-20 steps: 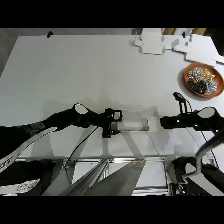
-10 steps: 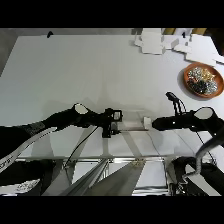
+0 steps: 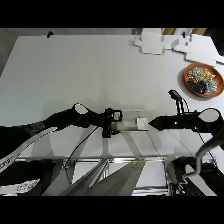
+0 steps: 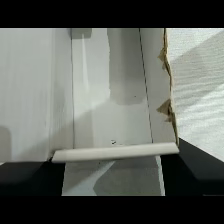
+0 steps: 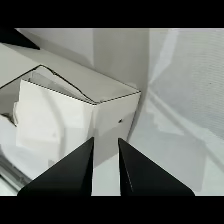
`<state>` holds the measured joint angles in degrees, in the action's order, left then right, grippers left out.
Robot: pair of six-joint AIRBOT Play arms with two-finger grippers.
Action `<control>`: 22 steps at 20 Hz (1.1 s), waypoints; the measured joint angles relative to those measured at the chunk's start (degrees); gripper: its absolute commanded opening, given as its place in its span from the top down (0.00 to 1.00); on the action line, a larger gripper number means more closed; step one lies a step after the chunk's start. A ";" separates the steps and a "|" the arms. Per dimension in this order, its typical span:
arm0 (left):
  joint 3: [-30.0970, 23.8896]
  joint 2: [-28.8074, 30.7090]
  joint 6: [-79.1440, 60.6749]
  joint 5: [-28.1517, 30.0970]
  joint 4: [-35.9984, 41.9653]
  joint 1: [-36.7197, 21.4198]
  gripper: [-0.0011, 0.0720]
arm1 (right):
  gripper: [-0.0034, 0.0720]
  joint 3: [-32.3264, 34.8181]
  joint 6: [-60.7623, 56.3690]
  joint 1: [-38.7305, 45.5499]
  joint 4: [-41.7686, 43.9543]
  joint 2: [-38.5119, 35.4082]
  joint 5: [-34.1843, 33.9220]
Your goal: Fold the box and place the chain.
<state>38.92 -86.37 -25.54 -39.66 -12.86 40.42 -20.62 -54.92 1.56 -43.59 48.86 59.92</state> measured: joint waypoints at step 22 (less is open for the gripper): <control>0.00 0.02 0.04 0.00 0.02 -0.02 0.61 | 0.46 -8.35 -37.94 -26.53 -22.40 6.12 -11.78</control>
<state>38.92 -86.35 -25.50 -39.66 -12.84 40.40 -28.97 -92.86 -24.97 -66.00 54.98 48.14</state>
